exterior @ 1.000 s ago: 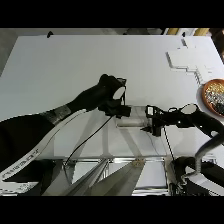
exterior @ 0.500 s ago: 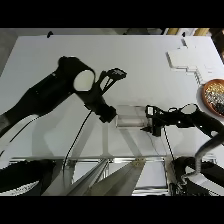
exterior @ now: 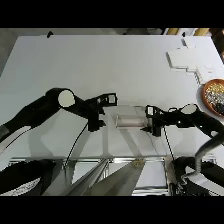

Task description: Fold the box and place the chain.

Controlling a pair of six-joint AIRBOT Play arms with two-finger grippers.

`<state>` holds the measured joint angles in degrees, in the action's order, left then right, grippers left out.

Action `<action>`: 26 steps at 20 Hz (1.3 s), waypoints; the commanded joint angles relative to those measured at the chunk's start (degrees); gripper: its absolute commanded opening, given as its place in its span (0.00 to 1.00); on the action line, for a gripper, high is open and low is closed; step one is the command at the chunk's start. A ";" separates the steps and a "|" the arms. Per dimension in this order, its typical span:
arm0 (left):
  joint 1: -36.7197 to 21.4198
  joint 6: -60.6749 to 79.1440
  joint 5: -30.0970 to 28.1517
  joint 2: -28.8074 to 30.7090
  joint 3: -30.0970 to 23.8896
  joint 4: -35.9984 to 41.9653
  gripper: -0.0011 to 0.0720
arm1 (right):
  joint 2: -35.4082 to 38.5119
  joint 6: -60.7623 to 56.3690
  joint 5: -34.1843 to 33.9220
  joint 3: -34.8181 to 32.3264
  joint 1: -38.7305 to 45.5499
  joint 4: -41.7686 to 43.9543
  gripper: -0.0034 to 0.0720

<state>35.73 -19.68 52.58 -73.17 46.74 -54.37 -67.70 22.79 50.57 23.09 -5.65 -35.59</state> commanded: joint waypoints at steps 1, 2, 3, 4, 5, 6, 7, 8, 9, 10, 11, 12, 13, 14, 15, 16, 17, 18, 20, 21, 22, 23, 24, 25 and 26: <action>-0.68 24.85 -10.75 -6.12 -3.82 13.29 0.74 | 0.02 -0.02 0.00 0.00 0.00 0.00 0.59; -0.35 29.66 -12.72 -8.04 -3.82 17.59 0.77 | 0.02 0.00 0.00 0.00 0.00 0.02 0.59; 0.13 34.84 -14.56 -9.68 -3.82 21.75 0.97 | 0.02 0.00 0.00 0.00 0.00 0.00 0.59; 0.46 39.30 -15.47 -10.80 -3.82 25.53 0.97 | 0.02 -0.02 0.00 0.00 0.00 0.00 0.59; 0.61 42.16 -15.47 -11.45 -3.82 28.41 0.97 | 0.02 -0.02 0.00 0.00 0.00 0.00 0.59; 0.74 43.58 -15.17 -12.09 -3.82 30.84 0.97 | 0.02 -0.02 -0.02 0.00 0.00 0.02 0.59; 0.81 44.37 -14.60 -12.52 -3.82 31.74 0.97 | 0.02 -0.02 0.00 0.00 0.00 0.00 0.59; 0.81 44.35 -14.01 -12.96 -3.82 31.63 0.97 | 0.02 -0.02 0.00 0.00 0.00 0.02 0.59; 0.81 44.37 -13.03 -13.44 -3.82 31.63 0.97 | 0.02 -0.02 0.00 0.00 0.00 0.02 0.59; 0.81 44.37 -12.02 -13.86 -3.82 31.61 0.97 | 0.02 0.00 0.00 0.00 0.00 0.02 0.59; 0.81 44.37 -11.02 -14.21 -3.82 31.61 0.97 | 0.02 0.00 0.00 0.00 0.00 0.00 0.59; 0.81 44.39 -9.84 -14.40 -3.82 31.41 0.97 | 0.02 -0.02 0.00 0.00 0.00 0.02 0.59; 0.81 44.37 -8.81 -14.53 -3.82 31.43 0.97 | 0.02 0.00 0.00 0.00 0.00 0.02 0.59; 0.81 44.39 -8.09 -14.53 -3.82 31.36 0.97 | 0.02 -0.02 0.00 0.00 0.00 0.02 0.59; 0.79 44.37 -8.02 -14.53 -3.82 31.39 0.97 | 0.02 0.00 0.00 0.00 0.00 0.02 0.59; 0.79 44.39 -8.02 -14.53 -3.82 31.39 0.97 | 0.02 0.00 0.00 0.00 0.00 0.02 0.59; 0.79 44.37 -8.00 -14.53 -3.82 31.43 0.97 | 0.02 -0.02 0.00 0.00 0.00 0.02 0.59; 0.79 44.37 -7.91 -14.53 -3.82 31.50 0.97 | 0.02 0.00 0.00 0.00 0.00 0.02 0.59; 0.92 44.35 -7.85 -14.56 -3.82 32.46 0.97 | 0.02 -0.02 0.00 0.00 0.00 0.02 0.59; 0.92 44.37 -8.04 -14.58 -3.82 33.66 0.97 | 0.02 0.00 0.00 0.00 0.00 0.02 0.59; 0.92 44.41 -8.46 -14.58 -3.82 35.17 0.97 | 0.02 -0.02 0.00 0.00 0.00 0.00 0.59; 0.94 45.38 -8.70 -14.60 -3.82 36.46 0.97 | 0.02 0.00 0.00 0.00 0.00 0.02 0.59; 0.94 45.83 -8.87 -14.67 -3.82 37.31 0.97 | 0.02 -0.02 0.00 0.00 0.00 0.02 0.59; 0.94 45.83 -8.94 -14.82 -3.82 37.59 0.97 | 0.02 -0.02 0.00 0.00 0.00 0.02 0.59; 1.03 45.83 -8.94 -15.10 -3.82 37.68 0.97 | 0.02 0.00 0.00 0.00 0.00 0.02 0.59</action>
<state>36.64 25.47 43.97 -87.92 42.94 -18.70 -67.70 22.79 50.54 23.09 -5.65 -35.59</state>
